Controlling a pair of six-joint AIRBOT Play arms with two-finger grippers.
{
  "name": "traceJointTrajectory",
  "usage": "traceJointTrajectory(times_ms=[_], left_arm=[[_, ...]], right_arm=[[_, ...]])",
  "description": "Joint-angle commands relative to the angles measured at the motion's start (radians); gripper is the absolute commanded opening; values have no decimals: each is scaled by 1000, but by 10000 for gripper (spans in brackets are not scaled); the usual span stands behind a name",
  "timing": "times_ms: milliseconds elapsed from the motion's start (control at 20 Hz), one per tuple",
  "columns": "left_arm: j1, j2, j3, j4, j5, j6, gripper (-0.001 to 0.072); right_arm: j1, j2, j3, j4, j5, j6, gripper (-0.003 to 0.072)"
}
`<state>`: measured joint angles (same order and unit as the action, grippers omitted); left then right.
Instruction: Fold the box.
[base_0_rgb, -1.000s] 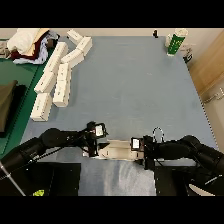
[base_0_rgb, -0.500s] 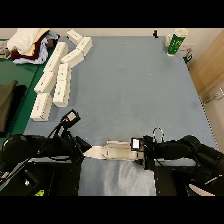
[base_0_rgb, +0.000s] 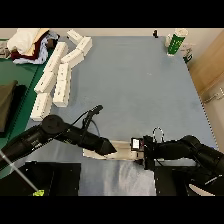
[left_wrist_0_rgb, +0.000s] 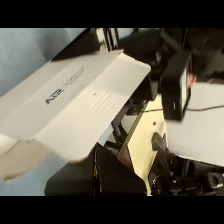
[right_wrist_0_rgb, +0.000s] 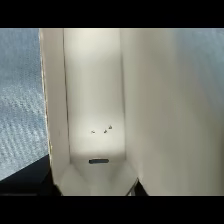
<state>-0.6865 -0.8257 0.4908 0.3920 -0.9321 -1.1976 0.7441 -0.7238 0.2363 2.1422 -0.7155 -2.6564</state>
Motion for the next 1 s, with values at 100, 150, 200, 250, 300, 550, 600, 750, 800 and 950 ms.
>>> traceJointTrajectory(times_ms=[100, 150, 200, 250, 300, 550, 600, 750, 800, 950], left_arm=[[12, -209, 92, -77, 117, 23, 15], [24, -215, 92, -77, 127, 6, 15], [31, -216, 92, -78, 129, -10, 15], [34, -216, 93, -77, 125, -23, 15], [34, -216, 93, -74, 120, -22, 15], [34, -232, 93, 35, 203, -111, 15], [34, -245, 93, 64, 193, -135, 15], [34, -282, 93, 130, 175, -196, 15], [38, -291, 93, 142, 178, -214, 15], [63, -316, 93, 153, 172, -214, 15]], right_arm=[[0, 0, -1, 0, 0, 0, 568], [0, 0, -1, 0, 0, 0, 568], [0, 0, -1, 0, 0, 0, 568], [0, 0, -1, 0, 0, 0, 568], [0, 0, -1, 0, 0, 0, 568], [-1, 0, -1, 0, 0, 0, 567], [0, 0, -1, 0, 0, 0, 568], [-1, 0, -1, 0, 0, 0, 568], [0, 0, -1, 0, 0, 0, 568], [0, 0, -1, 0, 0, 0, 568]])
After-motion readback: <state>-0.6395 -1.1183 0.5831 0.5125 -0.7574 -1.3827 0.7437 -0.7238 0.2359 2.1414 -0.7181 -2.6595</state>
